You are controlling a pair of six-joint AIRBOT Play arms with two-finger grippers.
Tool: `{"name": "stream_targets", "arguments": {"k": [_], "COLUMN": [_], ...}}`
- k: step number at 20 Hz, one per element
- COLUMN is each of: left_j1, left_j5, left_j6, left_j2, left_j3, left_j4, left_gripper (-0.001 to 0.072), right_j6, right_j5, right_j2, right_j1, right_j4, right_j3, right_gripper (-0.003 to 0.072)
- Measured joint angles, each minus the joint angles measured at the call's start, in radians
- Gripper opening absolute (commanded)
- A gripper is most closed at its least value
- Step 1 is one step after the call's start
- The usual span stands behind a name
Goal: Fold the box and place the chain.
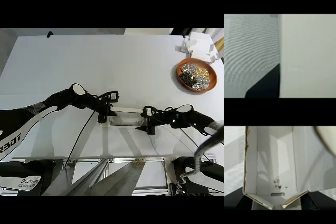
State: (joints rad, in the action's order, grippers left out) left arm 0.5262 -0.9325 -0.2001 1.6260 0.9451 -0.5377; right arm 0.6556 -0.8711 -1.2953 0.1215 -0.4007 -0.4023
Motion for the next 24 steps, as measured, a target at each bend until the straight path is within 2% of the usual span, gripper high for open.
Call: {"name": "stream_targets", "arguments": {"k": [1,7,11,12,13,14,24], "left_j1": [0.0,-0.001,-0.001,-0.001,-0.001,-0.001,0.0], "left_j5": [0.001,0.001,0.0,0.0,0.0,0.0,0.0], "left_j6": [0.0,0.0,-0.002,-0.002,-0.002,-0.002,-0.002], "left_j2": [0.0,0.0,0.0,0.0,0.0,0.0,0.0], "left_j3": [0.0,0.0,0.0,0.0,0.0,0.0,0.0], "left_j4": [0.0,-0.001,-0.002,-0.002,-0.002,-0.002,-0.002], "left_gripper": [0.001,0.001,0.001,0.001,0.001,0.001,0.001], "right_j6": [0.0,0.003,0.003,0.004,0.004,0.004,0.008], "right_j5": [-0.001,-0.03,-0.041,-0.04,-0.039,-0.037,-0.002], "right_j2": [0.0,0.004,0.016,0.017,0.018,0.018,0.01], "right_j1": [-0.002,-0.005,-0.005,-0.005,-0.005,-0.005,-0.005], "right_j4": [0.009,0.04,0.047,0.048,0.05,0.049,0.042], "right_j3": [0.0,-0.001,-0.001,-0.001,-0.001,-0.001,-0.001], "right_gripper": [0.0688,0.069,0.0613,0.0563,0.0554,0.0508,0.0453]}}
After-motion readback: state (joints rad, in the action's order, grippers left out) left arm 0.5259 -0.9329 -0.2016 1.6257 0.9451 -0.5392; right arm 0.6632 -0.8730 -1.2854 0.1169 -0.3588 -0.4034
